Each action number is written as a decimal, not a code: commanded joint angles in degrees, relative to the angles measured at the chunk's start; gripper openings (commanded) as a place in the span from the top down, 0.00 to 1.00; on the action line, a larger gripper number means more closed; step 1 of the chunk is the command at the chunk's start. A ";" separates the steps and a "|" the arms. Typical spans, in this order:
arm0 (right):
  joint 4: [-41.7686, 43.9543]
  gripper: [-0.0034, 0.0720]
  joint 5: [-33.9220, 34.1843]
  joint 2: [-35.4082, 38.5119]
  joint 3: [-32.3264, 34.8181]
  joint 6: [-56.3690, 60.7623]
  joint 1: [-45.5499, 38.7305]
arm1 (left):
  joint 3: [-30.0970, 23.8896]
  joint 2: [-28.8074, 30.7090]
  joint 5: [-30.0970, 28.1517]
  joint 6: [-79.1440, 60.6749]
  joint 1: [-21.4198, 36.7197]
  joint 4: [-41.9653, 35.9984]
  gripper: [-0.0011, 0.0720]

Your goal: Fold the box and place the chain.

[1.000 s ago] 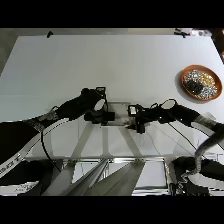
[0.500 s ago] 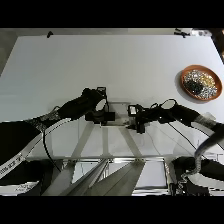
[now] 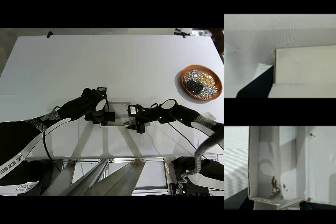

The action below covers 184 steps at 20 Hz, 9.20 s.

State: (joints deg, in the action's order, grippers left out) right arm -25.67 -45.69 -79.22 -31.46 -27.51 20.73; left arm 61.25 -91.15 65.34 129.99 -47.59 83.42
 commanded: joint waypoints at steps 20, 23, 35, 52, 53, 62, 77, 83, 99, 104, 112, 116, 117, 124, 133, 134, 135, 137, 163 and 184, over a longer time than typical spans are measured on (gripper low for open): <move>0.02 0.45 0.02 0.04 -0.02 0.00 -0.02 | -0.02 9.42 1.77 -12.07 5.90 -4.13 0.45; 0.02 0.45 0.02 0.04 -0.02 0.00 -0.02 | -0.02 12.57 1.88 -18.78 8.70 -6.71 0.45; 0.02 0.45 0.02 0.04 -0.02 0.00 -0.02 | -24.09 37.24 -10.14 -119.84 20.65 -27.96 0.04; 0.02 0.45 0.00 0.04 -0.02 0.00 -0.02 | -27.65 15.32 -15.34 -143.69 24.96 -47.15 0.01; 0.02 0.45 0.00 0.04 -0.02 0.00 -0.02 | -27.65 15.13 -15.47 -143.69 24.96 -47.17 0.01; 0.02 0.45 0.00 0.04 -0.02 0.00 -0.02 | -27.65 14.84 -17.07 -143.93 25.18 -53.16 0.01; 0.02 0.45 0.00 0.04 -0.02 0.00 -0.02 | -27.65 14.86 -13.07 -143.91 25.81 -48.24 0.01; 0.02 0.45 0.00 0.04 -0.02 0.00 -0.02 | -27.65 14.84 -14.14 -143.86 25.77 -52.94 0.01; 0.02 0.45 0.00 0.04 -0.02 0.00 -0.02 | -27.65 12.92 -15.63 -143.10 23.61 -54.07 0.01; 0.02 0.45 0.00 0.04 -0.02 0.00 -0.02 | -27.65 11.58 -17.66 -143.08 22.49 -55.34 0.02; 0.02 0.45 0.00 0.04 -0.02 0.00 -0.02 | -27.65 11.58 -19.34 -143.10 22.47 -57.18 0.39; 0.02 0.45 0.00 0.04 -0.02 0.00 -0.02 | -27.65 11.61 -19.67 -145.26 22.45 -57.27 0.66; 0.02 0.45 0.00 0.04 -0.02 0.00 -0.02 | -27.65 11.61 -19.71 -145.26 22.45 -57.27 0.66; 0.02 0.45 0.00 0.04 -0.02 0.00 -0.02 | -27.65 11.72 -19.28 -145.00 22.49 -57.24 0.64; 0.04 0.45 0.00 0.04 -0.02 0.00 -0.02 | -27.65 11.72 -19.28 -145.00 22.49 -57.22 0.64; 0.04 0.45 -0.02 0.04 -0.02 0.02 -0.02 | -27.65 11.69 -19.28 -145.02 22.49 -57.22 0.64; 0.04 0.45 -0.09 0.04 -0.02 0.02 -0.02 | -27.65 11.72 -19.28 -145.00 22.49 -57.22 0.64; 0.02 0.45 -0.92 0.04 -0.02 0.59 -0.02 | -27.65 11.72 -19.28 -145.02 22.49 -57.22 0.64; -33.42 0.04 -9.68 31.19 -0.02 39.54 -0.09 | -27.65 11.72 -19.28 -145.00 22.49 -57.22 0.64; 5.18 0.94 -1.16 22.01 -0.02 36.26 -0.09 | -27.65 11.69 -20.70 -145.09 22.49 -57.24 0.65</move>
State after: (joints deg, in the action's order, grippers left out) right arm -21.56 -47.13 -56.73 -31.42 8.29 20.64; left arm 33.61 -79.46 45.87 -15.03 -25.10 26.17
